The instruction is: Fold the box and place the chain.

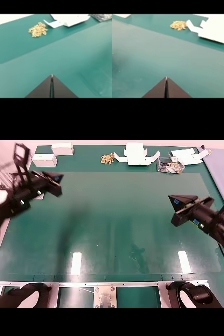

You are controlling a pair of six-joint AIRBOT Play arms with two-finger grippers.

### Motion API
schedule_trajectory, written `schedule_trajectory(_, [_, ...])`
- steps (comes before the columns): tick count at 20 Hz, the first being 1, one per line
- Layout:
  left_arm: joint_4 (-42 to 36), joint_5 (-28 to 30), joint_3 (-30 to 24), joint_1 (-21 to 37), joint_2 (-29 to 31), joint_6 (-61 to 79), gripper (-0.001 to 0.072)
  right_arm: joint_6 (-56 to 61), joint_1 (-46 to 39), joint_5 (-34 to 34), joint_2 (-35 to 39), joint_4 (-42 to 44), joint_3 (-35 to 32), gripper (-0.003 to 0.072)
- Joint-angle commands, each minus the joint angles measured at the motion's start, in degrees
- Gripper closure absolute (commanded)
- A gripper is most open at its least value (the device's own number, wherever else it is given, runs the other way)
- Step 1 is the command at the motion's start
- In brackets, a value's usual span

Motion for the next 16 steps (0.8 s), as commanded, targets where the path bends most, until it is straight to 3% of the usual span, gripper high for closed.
schedule_trajectory(1, [-6.5,14.9,-13.3,-11.2,9.3,6.3,0.0698,4.9,-0.2,-4.8,6.8,-6.9,-8.0,0.0688])
schedule_trajectory(4, [-6.5,24.7,-22.1,-20.9,13.8,8.5,0.0698,5.7,-0.2,-7.7,13.8,-10.9,-16.4,0.0688])
schedule_trajectory(9, [-6.4,35.8,-29.9,-33.2,14.1,6.6,0.0698,7.4,-0.2,-9.1,21.1,-12.9,-28.0,0.0688])
schedule_trajectory(12, [-5.8,39.2,-33.4,-36.4,14.1,2.4,0.0697,7.8,-0.2,-10.2,21.8,-12.7,-32.1,0.0687])
schedule_trajectory(16, [-5.8,39.4,-33.7,-36.5,14.1,0.8,0.0691,8.3,-0.2,-10.8,21.8,-12.9,-32.5,0.0684])
